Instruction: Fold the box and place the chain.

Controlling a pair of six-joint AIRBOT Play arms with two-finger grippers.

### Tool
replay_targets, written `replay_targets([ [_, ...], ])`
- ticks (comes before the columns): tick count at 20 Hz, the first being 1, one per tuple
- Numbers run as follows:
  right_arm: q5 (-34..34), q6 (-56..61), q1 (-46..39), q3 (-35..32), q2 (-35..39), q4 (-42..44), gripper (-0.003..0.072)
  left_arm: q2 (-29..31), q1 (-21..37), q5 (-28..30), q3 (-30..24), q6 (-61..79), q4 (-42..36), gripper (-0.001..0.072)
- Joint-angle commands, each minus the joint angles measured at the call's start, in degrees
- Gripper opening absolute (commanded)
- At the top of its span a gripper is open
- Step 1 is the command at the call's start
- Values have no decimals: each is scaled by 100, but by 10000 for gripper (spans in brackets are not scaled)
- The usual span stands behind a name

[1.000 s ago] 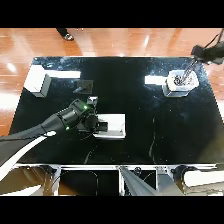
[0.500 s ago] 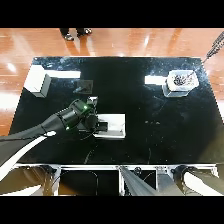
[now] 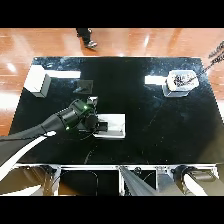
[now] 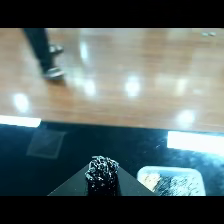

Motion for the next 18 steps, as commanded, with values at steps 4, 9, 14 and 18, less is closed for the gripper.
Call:
replay_targets([
  [4,890,-37,715,-39,498,765,27,0,2,-4,4,0,50,23],
  [9,1126,-15,1486,-710,656,1443,31,0,2,-7,4,0,109,23],
  [14,435,125,2406,-2065,654,1934,31,0,2,13,4,-2,107,23],
  [18,-417,122,3296,-2896,496,2470,31,0,2,13,4,0,107,23],
])
